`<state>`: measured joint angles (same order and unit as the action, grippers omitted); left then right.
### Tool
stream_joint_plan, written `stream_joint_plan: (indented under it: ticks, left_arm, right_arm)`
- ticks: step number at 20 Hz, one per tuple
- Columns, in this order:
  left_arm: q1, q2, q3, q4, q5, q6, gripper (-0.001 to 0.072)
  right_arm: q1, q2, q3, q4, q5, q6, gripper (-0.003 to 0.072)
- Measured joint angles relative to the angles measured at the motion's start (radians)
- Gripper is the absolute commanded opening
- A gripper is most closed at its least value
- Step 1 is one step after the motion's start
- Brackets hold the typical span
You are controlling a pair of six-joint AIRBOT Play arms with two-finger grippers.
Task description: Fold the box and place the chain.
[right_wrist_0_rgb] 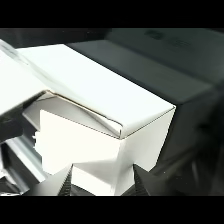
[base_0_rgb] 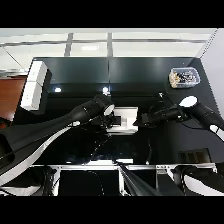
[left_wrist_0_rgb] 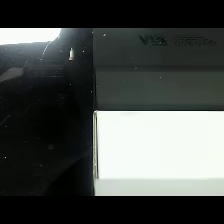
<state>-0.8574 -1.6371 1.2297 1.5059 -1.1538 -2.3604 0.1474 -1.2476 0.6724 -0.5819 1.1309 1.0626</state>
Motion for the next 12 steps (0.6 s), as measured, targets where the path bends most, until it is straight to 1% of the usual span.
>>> stream_joint_plan:
  ticks: [8, 9, 10, 12]
  left_arm:
    - [0.0, 0.0, 0.0, 0.0, 0.0, 0.0, 0.0025]
    - [0.0, 0.0, 0.0, 0.0, 0.0, 0.0, 0.0024]
    - [0.0, 0.0, 0.0, 0.0, 0.0, 0.0, 0.0025]
    - [0.0, 0.0, 0.0, 0.0, 0.0, 0.0, 0.0025]
  right_arm:
    - [0.196, -0.003, 0.104, -0.299, -0.111, 0.327, 0.0409]
    - [0.221, -0.006, 0.118, -0.341, -0.123, 0.373, 0.0388]
    - [0.243, -0.01, 0.132, -0.38, -0.132, 0.418, 0.0332]
    - [0.284, -0.024, 0.161, -0.458, -0.136, 0.505, 0.0332]
